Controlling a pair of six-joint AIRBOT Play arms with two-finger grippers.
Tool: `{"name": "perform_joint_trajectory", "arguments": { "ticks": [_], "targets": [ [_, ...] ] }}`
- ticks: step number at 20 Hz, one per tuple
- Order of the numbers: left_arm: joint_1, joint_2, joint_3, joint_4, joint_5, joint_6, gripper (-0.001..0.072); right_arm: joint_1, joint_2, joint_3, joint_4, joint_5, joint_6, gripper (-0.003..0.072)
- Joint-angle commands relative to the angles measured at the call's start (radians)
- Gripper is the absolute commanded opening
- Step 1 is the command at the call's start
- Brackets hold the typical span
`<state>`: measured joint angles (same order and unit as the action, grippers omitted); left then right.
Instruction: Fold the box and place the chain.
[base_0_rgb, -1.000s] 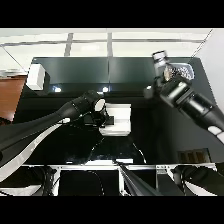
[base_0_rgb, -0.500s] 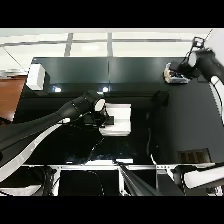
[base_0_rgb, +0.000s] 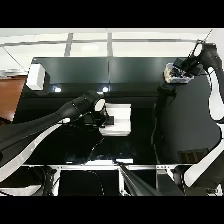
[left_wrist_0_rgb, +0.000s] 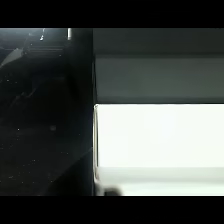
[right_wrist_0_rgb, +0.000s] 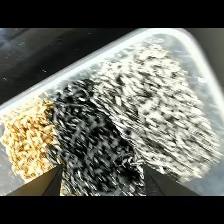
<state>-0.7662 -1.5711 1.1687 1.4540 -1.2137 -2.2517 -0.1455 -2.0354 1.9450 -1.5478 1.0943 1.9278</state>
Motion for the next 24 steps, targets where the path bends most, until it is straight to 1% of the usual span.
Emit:
{"name": "perform_joint_trajectory", "arguments": {
  "ticks": [1, 3, 4, 6, 7, 9, 11, 15, 21, 24],
  "targets": [
    [0.000, 0.000, 0.000, 0.000, -0.002, 0.000, 0.0026, -0.006, -0.039, 0.020, 0.029, -0.011, -0.014, 0.0558],
    [0.000, 0.000, 0.000, 0.000, -0.002, 0.000, 0.0025, -0.006, -0.043, 0.021, 0.029, -0.005, -0.015, 0.0557],
    [0.000, 0.000, 0.000, 0.000, -0.002, 0.000, 0.0025, -0.006, -0.043, 0.021, 0.029, 0.002, -0.019, 0.0423],
    [0.000, 0.000, 0.000, 0.000, -0.002, 0.000, 0.0026, -0.008, -0.043, 0.041, 0.029, 0.032, -0.021, 0.0085],
    [0.000, 0.000, 0.000, 0.000, -0.003, 0.000, 0.0026, -0.008, -0.041, 0.065, 0.029, 0.056, -0.030, 0.0009],
    [0.000, 0.000, 0.000, 0.000, -0.003, 0.000, 0.0026, -0.008, -0.018, 0.108, 0.029, 0.083, -0.077, 0.0013],
    [0.000, 0.000, 0.000, 0.000, -0.002, 0.000, 0.0025, -0.008, 0.042, 0.111, 0.029, 0.080, -0.117, 0.0013],
    [0.000, 0.000, 0.000, 0.000, -0.002, 0.000, 0.0026, -0.005, 0.174, 0.111, 0.029, 0.156, -0.283, 0.0013],
    [0.000, 0.000, 0.000, 0.000, -0.002, 0.000, 0.0026, -0.009, 0.410, 0.111, 0.064, 0.110, -0.312, 0.0012],
    [0.000, 0.000, 0.000, -0.001, -0.002, 0.000, 0.0026, -0.010, 0.435, 0.109, 0.070, 0.111, -0.313, 0.0012]
  ]
}}
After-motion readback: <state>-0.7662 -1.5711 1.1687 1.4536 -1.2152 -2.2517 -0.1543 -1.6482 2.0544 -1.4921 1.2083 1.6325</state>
